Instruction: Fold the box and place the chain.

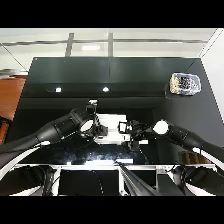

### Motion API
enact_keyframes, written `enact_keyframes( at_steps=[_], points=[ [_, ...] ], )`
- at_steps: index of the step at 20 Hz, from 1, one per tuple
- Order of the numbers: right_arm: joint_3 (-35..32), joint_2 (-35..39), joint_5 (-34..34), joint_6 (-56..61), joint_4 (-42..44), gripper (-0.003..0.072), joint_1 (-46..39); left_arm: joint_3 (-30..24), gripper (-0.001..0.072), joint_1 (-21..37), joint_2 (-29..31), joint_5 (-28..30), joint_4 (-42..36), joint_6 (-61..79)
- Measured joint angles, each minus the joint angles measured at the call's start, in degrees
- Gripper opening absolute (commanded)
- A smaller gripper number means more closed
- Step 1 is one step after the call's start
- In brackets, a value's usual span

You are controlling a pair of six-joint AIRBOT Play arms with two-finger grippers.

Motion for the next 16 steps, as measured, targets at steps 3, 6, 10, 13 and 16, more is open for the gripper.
enact_keyframes(
  at_steps=[3,6,10,13,16],
  points=[
    [0.0,0.0,0.0,0.04,0.02,0.0469,0.0,0.26,0.05,-0.04,-0.39,-0.46,0.5,-0.61],
    [0.0,0.0,0.0,0.07,0.02,0.0469,0.0,0.33,0.0373,-0.04,-0.83,-0.46,0.35,-0.98],
    [0.0,0.0,0.0,0.07,0.02,0.0469,0.0,0.37,0.0329,-0.04,-1.05,0.11,0.04,-1.01],
    [0.0,0.0,0.0,0.07,0.02,0.0469,0.0,0.37,0.0329,-0.04,-1.09,0.59,-0.04,-1.05],
    [0.0,0.0,0.0,0.07,0.02,0.0469,0.0,0.37,0.0205,-0.04,-1.25,1.22,-0.17,-1.18]
  ],
)
